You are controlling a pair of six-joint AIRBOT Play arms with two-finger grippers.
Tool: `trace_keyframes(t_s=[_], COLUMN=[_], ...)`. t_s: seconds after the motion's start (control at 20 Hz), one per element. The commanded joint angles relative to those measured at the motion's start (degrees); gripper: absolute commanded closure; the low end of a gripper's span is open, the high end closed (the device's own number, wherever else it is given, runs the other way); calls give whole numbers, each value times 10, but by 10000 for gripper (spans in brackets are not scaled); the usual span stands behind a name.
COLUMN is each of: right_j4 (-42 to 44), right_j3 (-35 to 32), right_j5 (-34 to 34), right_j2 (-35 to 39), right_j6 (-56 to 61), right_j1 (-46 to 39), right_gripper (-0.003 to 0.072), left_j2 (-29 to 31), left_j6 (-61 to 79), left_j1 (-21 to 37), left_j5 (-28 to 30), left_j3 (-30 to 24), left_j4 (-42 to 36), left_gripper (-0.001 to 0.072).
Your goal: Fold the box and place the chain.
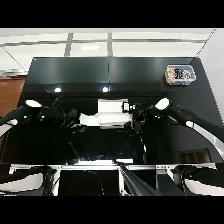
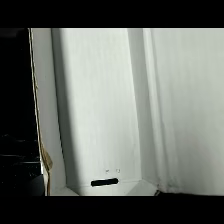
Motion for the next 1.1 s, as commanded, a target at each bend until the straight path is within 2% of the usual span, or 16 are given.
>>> trace_keyframes(t_s=[0.0, 0.15, 0.3, 0.55, 0.6, 0.7, 0.75, 0.8, 1.05], right_j4=[0, 0, 0, 0, 0, 0, 0, 0, 0], right_j3=[0, 0, 0, 0, 0, 0, 0, 0, 0], right_j5=[0, 0, 0, 0, 0, 0, 0, 0, 0], right_j2=[0, 0, 0, 0, 0, 0, 0, 0, 0], right_j6=[0, 0, 0, 0, 0, 0, 0, 0, 0], right_j1=[0, 0, 0, 0, 0, 0, 0, 0, 0], right_gripper=[496, 497, 496, 497, 497, 496, 497, 496, 497], left_j2=[-34, -40, -40, -40, -40, -40, -40, -40, -40], left_j6=[16, 20, 62, 127, 130, 131, 131, 131, 131], left_j1=[-55, -63, -58, -57, -57, -57, -57, -58, -89], left_j5=[13, 16, -6, -32, -32, -30, -30, -31, -35], left_j3=[31, 60, 79, 88, 88, 88, 88, 88, 96], left_j4=[-21, -21, -23, -25, -25, -25, -26, -27, -55], left_gripper=[683, 683, 683, 670, 544, 237, 132, 78, 79])
